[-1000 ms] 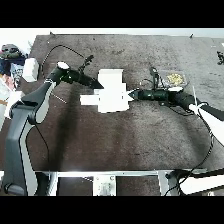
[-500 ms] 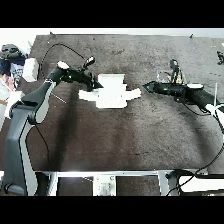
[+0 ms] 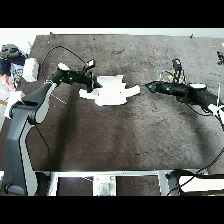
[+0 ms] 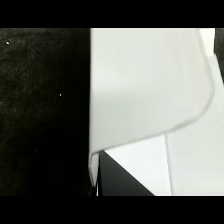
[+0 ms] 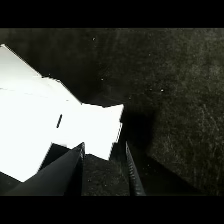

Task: Fold the box and place the chain.

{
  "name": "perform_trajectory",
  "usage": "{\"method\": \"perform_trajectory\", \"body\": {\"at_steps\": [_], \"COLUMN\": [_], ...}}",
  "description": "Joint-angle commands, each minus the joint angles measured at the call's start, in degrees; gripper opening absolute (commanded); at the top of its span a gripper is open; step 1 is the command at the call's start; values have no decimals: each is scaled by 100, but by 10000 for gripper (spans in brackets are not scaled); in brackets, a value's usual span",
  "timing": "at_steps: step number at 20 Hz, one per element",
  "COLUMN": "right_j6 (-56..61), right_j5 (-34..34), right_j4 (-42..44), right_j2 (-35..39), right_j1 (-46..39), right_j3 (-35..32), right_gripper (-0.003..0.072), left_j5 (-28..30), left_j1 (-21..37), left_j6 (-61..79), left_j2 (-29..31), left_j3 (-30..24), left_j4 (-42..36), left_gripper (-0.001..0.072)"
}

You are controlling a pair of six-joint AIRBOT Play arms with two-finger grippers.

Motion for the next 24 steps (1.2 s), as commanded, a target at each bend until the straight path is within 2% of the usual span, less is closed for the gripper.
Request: {"method": "perform_trajectory", "body": {"at_steps": [1,5,7,12,13,14,18,24], "right_j6": [-431,-1394,-2081,-3733,-3919,-4127,-4199,-4120], "right_j5": [116,450,481,455,439,409,120,114], "right_j4": [7,4,2,-166,-348,-560,-1631,-1847], "right_j2": [4,4,2,-168,-234,-310,-542,-929], "right_j1": [83,212,341,911,1038,1185,1716,2002], "right_j3": [4,4,4,20,26,33,133,483], "right_gripper": [297,300,549,549,617,618,618,618], "left_j5": [7,-11,-24,-20,-17,-13,2,0], "left_j1": [2,2,2,2,2,2,2,2], "left_j6": [396,507,505,505,505,505,505,505], "left_j2": [-4,-4,-4,-4,-4,-2,-2,-2], "left_j3": [-212,-208,-208,-208,-208,-208,-208,-208], "left_j4": [11,11,11,9,9,9,9,9], "left_gripper": [13,14,13,13,13,13,13,13]}}
